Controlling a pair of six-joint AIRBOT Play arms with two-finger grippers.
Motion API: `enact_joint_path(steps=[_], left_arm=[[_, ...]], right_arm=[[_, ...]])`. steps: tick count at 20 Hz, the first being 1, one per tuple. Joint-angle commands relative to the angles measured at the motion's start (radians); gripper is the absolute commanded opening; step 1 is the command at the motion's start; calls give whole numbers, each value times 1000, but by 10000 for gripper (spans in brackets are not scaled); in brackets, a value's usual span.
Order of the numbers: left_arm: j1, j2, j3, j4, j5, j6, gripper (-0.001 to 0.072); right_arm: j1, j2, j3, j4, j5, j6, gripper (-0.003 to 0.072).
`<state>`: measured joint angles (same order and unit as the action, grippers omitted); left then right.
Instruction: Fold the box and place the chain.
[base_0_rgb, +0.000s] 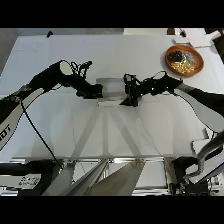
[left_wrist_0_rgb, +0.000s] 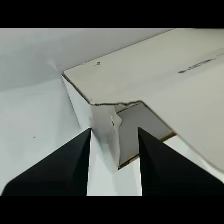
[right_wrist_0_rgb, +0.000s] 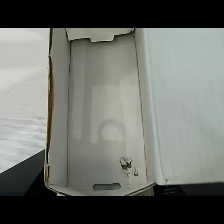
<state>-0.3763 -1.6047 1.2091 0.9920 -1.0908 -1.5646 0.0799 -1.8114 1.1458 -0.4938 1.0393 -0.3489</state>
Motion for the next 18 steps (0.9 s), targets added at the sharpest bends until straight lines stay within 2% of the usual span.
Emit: enact_joint_path(steps=[1,6,7,8,13,14,18], left_arm=[[-4,0,1,80,-1,-82,324],[-42,-2,67,276,-37,-168,317],[-53,-5,82,289,-35,-172,310],[-64,-11,89,290,-37,-171,249],[-126,-43,100,391,-56,-267,242],[-130,-47,110,409,-76,-288,211],[-135,-81,176,427,-130,-398,211]], right_arm=[[0,0,0,-3,0,0,521],[0,0,0,-3,0,0,521],[0,0,0,-3,0,0,521],[0,0,0,-3,0,0,521],[0,0,0,-3,0,0,521],[0,0,0,-3,0,0,521],[0,0,0,-3,0,0,521]])
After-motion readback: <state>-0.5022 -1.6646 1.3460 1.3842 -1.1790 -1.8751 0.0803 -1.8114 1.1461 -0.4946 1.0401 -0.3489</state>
